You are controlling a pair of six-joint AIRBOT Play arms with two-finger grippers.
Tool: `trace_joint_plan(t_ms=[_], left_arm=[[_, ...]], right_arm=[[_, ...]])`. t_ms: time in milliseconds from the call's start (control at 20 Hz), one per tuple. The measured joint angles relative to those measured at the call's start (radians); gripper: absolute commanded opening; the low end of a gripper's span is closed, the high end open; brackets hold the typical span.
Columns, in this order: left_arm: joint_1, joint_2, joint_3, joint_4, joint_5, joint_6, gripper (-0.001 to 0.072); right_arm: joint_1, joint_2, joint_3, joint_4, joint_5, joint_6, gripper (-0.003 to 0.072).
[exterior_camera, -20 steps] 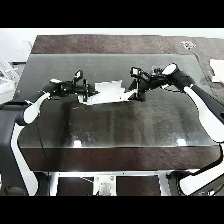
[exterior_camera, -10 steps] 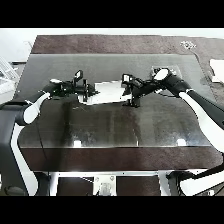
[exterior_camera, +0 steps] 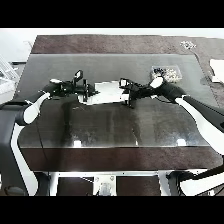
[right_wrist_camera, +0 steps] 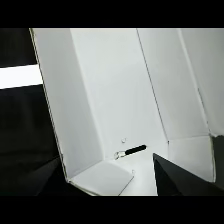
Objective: Fold the box and place the chain.
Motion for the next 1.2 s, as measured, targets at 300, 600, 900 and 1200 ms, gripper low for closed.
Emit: trace_joint_plan(t_ms=[300, 600, 900, 1200], left_arm=[[0.000, 0.000, 0.000, 0.000, 0.000, 0.000, 0.0020], [0.000, 0.000, 0.000, 0.000, 0.000, 0.000, 0.0020], [0.000, 0.000, 0.000, 0.000, 0.000, 0.000, 0.0020], [0.000, 0.000, 0.000, 0.000, 0.001, 0.000, 0.0020]], right_arm=[[0.005, 0.018, -0.014, 0.100, -0.093, -0.100, 0.0638], [-0.014, 0.029, -0.015, 0.122, -0.119, -0.163, 0.0692], [-0.039, 0.006, -0.013, 0.183, -0.126, -0.288, 0.0692], [-0.049, -0.013, 0.007, 0.254, -0.082, -0.378, 0.0692]])
